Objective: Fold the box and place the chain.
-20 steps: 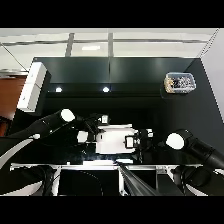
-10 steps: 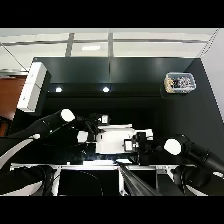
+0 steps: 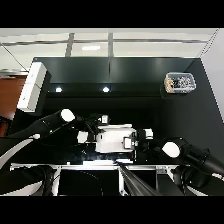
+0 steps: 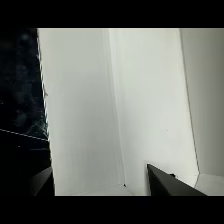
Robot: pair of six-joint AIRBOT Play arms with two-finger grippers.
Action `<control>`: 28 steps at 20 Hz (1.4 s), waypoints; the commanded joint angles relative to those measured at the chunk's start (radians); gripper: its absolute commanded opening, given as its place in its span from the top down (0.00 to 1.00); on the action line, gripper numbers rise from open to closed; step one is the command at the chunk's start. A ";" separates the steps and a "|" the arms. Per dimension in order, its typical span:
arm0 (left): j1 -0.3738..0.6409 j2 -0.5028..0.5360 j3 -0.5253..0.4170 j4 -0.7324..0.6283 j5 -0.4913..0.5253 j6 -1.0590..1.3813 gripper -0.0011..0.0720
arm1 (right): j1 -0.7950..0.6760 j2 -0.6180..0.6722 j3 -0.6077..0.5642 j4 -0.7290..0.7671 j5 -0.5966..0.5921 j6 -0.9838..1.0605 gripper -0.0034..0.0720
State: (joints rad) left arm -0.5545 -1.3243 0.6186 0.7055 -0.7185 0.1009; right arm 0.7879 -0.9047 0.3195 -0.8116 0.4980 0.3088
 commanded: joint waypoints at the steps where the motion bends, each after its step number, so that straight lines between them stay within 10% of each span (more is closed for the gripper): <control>1: 0.000 0.000 0.000 0.000 0.000 0.000 0.95 | 0.002 0.000 0.008 0.011 -0.016 0.006 0.10; 22: 0.000 0.000 0.000 0.000 0.000 0.000 0.95 | -0.158 0.074 0.085 -0.045 0.015 0.055 0.10; 28: 0.000 0.000 0.000 0.000 0.000 0.000 0.95 | -0.158 0.070 0.085 -0.222 0.245 0.055 0.10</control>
State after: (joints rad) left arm -0.5545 -1.3243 0.6182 0.7055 -0.7189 0.1013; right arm 0.6300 -0.8322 0.4042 -0.9428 0.5991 0.3679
